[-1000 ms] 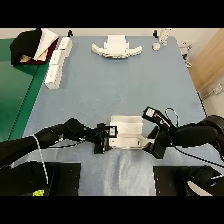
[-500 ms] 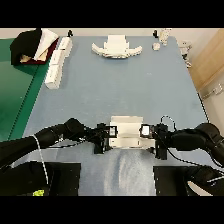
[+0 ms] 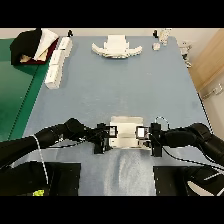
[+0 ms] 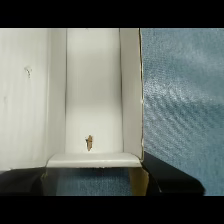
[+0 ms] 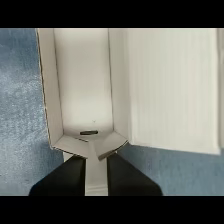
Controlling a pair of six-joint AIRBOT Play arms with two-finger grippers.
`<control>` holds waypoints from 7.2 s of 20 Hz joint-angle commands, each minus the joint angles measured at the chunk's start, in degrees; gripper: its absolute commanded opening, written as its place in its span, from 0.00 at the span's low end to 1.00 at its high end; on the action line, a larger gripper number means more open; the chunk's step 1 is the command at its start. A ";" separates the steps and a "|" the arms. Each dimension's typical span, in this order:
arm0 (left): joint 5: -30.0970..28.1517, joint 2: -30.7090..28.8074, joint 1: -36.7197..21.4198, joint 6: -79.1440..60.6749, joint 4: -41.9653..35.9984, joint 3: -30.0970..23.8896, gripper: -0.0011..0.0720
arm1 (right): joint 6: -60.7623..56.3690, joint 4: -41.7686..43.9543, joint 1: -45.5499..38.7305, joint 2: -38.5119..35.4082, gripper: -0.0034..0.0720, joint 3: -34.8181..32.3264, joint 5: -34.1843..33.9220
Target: Fold the box.
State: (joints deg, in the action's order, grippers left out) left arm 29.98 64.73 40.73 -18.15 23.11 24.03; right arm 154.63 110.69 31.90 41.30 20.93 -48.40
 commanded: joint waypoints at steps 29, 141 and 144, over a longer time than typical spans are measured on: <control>0.02 -0.04 0.00 -0.02 0.02 0.02 0.65 | -28.17 -10.99 0.72 0.52 0.06 2.73 -7.54; 0.00 -0.04 0.00 -0.02 0.02 0.02 0.65 | -116.96 -21.53 19.19 29.00 0.05 26.32 -23.58; 0.00 -0.04 0.00 -0.02 0.02 0.02 0.65 | -115.99 -21.59 19.19 28.98 0.59 26.32 -23.56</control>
State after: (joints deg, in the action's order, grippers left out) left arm 29.98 64.73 40.73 -18.22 23.14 24.03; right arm 37.98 89.34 51.09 70.32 47.20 -71.85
